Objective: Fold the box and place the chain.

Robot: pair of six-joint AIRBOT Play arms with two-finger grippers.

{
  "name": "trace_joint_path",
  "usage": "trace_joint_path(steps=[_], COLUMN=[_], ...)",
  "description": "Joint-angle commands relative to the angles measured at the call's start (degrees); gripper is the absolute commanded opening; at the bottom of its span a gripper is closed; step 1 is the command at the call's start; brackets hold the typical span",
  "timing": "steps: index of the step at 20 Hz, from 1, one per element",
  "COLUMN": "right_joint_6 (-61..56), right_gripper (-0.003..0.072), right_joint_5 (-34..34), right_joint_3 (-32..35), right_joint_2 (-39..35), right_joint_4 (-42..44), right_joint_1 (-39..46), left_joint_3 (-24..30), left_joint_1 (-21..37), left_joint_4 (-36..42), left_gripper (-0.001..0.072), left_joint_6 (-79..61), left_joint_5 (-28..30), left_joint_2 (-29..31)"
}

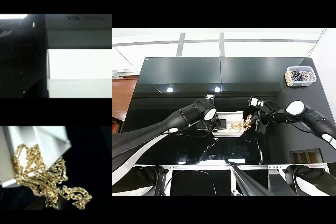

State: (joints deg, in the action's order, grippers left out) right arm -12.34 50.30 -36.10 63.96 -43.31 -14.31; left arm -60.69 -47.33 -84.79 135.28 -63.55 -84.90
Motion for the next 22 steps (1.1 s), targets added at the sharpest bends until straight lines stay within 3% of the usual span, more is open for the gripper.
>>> trace_joint_path(steps=[1,5,8,13,16,22], right_joint_6=[-14.82,-21.22,-30.34,-34.42,-36.26,-37.40], right_gripper=[0.0010,0.0010,0.0010,0.0010,0.0011,0.0011], right_joint_5=[2.56,7.87,15.32,23.65,24.52,25.00], right_joint_3=[-1.53,-6.43,-14.45,-25.27,-26.38,-25.79], right_joint_2=[-7.43,-15.80,-16.44,-16.44,-16.15,-10.91], right_joint_4=[-1.79,-1.81,-0.79,10.69,15.58,16.37], right_joint_1=[0.02,0.15,1.62,4.98,4.96,1.40], left_joint_3=[0.00,0.00,0.00,0.00,0.00,0.00], left_joint_1=[0.02,0.02,0.02,0.02,0.02,0.02], left_joint_4=[0.02,0.02,0.04,0.02,0.02,0.02], left_gripper=[0.0030,0.0030,0.0030,0.0030,0.0030,0.0030], left_joint_6=[0.00,0.00,0.00,0.00,-0.02,0.00], left_joint_5=[0.02,-0.02,0.00,0.04,0.02,0.02], left_joint_2=[-0.02,-0.02,-0.02,-0.02,-0.02,-0.02])
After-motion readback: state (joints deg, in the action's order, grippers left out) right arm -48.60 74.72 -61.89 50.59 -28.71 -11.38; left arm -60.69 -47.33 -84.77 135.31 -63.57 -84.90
